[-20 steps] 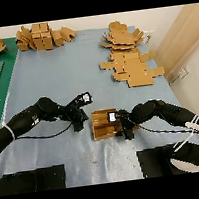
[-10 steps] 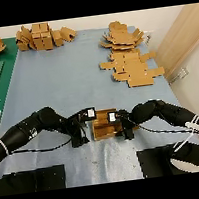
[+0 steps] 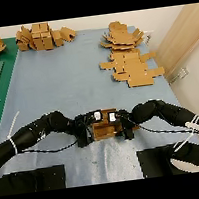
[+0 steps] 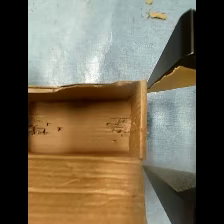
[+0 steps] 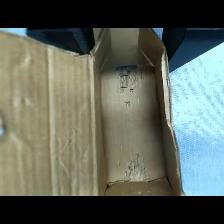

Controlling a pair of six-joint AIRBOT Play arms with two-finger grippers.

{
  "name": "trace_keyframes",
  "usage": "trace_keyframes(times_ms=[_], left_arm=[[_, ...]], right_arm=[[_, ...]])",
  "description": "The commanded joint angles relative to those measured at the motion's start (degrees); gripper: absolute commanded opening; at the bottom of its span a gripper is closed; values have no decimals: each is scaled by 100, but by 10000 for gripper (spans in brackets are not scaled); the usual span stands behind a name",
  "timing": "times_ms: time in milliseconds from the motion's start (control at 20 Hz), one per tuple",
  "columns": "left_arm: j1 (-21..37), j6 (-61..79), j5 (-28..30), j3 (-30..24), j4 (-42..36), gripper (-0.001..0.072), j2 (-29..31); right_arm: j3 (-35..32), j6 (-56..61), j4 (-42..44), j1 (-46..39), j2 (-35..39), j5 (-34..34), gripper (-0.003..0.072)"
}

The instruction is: Fold the box.

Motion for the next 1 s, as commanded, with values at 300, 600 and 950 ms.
trace_keyframes(times_ms=[300,600,950], left_arm=[[-317,39,179,-2,-103,710,-22],[-341,37,280,-4,-85,710,-109],[-341,37,514,-4,-96,709,-278]], right_arm=[[2,2,2,4,2,0,470],[2,2,2,7,0,2,470],[2,2,2,7,2,0,470]])
